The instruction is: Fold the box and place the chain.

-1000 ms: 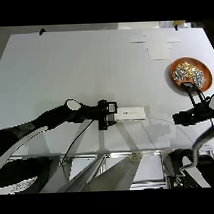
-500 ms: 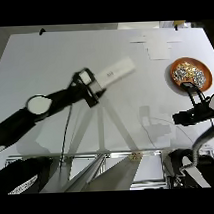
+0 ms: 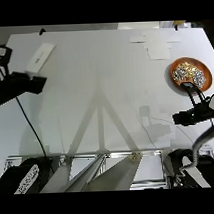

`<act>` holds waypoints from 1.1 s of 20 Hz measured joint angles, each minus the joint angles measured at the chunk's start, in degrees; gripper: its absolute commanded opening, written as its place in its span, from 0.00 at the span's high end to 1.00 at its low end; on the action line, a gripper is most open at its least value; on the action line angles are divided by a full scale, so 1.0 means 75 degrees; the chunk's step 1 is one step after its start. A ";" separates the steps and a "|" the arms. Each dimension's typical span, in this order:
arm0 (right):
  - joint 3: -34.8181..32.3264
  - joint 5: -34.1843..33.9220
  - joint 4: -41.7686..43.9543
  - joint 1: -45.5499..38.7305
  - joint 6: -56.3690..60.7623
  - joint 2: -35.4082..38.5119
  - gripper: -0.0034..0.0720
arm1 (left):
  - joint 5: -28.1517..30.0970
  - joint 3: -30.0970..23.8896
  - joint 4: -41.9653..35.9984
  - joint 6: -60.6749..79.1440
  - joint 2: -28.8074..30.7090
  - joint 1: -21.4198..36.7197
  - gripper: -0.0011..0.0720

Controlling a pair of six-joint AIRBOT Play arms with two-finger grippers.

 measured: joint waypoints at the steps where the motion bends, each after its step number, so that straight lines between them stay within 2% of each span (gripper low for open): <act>1: 0.0000 0.0003 0.0000 0.0000 0.0000 0.0000 0.93 | -0.0323 0.0000 0.0446 -0.0501 -0.0105 0.0449 0.92; 3: 0.0000 0.0000 0.0000 0.0000 0.0000 0.0000 0.93 | -0.0781 0.0000 0.1011 -0.1122 -0.0367 0.1099 0.75; 6: 0.0000 0.0000 0.0000 0.0000 0.0000 0.0000 0.93 | -0.1262 0.0000 0.1498 -0.1582 -0.0871 0.1582 0.73; 9: 0.0000 0.0000 0.0000 0.0000 0.0000 0.0000 0.93 | -0.1600 0.0003 0.1827 -0.1804 -0.1413 0.1775 0.40; 11: 0.0000 0.0000 0.0000 0.0000 0.0000 0.0000 0.93 | -0.1731 0.0003 0.1920 -0.1862 -0.1684 0.1824 0.33; 13: 0.0000 0.0000 0.0000 0.0000 0.0000 0.0000 0.93 | -0.1886 0.0000 0.2022 -0.1897 -0.1871 0.1851 0.08; 14: 0.0000 0.0000 0.0000 0.0000 0.0000 0.0000 0.93 | -0.1990 0.0000 0.2057 -0.1918 -0.1932 0.1859 0.03; 19: 0.0000 0.0000 0.0000 0.0000 0.0000 0.0000 0.93 | -0.2194 0.0000 0.2116 -0.2020 -0.1990 0.1868 0.03; 22: 0.0000 0.0000 0.0000 0.0000 0.0000 0.0000 0.93 | -0.2331 0.0000 0.2139 -0.2162 -0.1693 0.1868 0.03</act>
